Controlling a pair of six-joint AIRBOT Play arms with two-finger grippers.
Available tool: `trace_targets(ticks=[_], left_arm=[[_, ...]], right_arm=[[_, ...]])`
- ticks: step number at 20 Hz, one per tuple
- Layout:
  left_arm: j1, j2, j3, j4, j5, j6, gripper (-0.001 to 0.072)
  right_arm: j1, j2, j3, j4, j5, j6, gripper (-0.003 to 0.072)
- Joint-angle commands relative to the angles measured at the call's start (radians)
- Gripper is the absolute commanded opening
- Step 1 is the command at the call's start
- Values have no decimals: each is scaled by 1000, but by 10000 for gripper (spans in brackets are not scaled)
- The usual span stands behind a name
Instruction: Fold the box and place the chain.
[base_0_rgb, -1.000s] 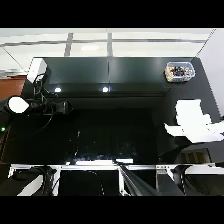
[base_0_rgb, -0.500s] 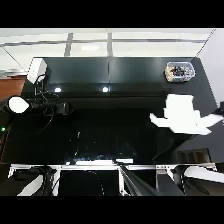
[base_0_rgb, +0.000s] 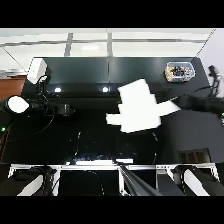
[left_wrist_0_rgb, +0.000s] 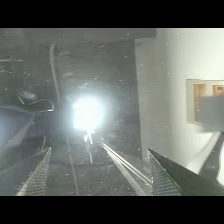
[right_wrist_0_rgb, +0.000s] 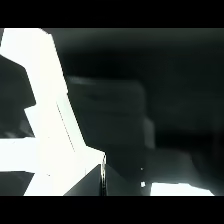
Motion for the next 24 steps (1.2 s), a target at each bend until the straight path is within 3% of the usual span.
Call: trace_targets(ticks=[1, 5, 7, 10, 15, 18, 22, 23, 24], left_arm=[[-17, -10, 1, -101, 0, 101, 706], [-31, -122, 17, -312, -3, 206, 705], [-31, -220, 47, -381, -17, 216, 705], [-15, -357, 79, -492, -148, 384, 705], [-5, -522, 92, -790, -331, 692, 706], [-24, -579, 132, -748, -457, 821, 705], [-27, -623, 227, -505, -551, 837, 673], [-27, -640, 255, -475, -582, 838, 580], [-27, -664, 286, -462, -619, 838, 551]], right_arm=[[299, 155, -246, 215, -363, -4, 10], [596, 154, -380, 270, -576, 29, 10], [674, 154, -396, 269, -600, 44, 10], [698, 154, -396, 280, -603, 48, 10], [699, 154, -396, 280, -598, 49, 10], [699, 154, -396, 280, -599, 48, 10], [699, 154, -396, 279, -599, 48, 10], [699, 154, -396, 274, -598, 48, 10], [699, 154, -396, 272, -598, 48, 10]])
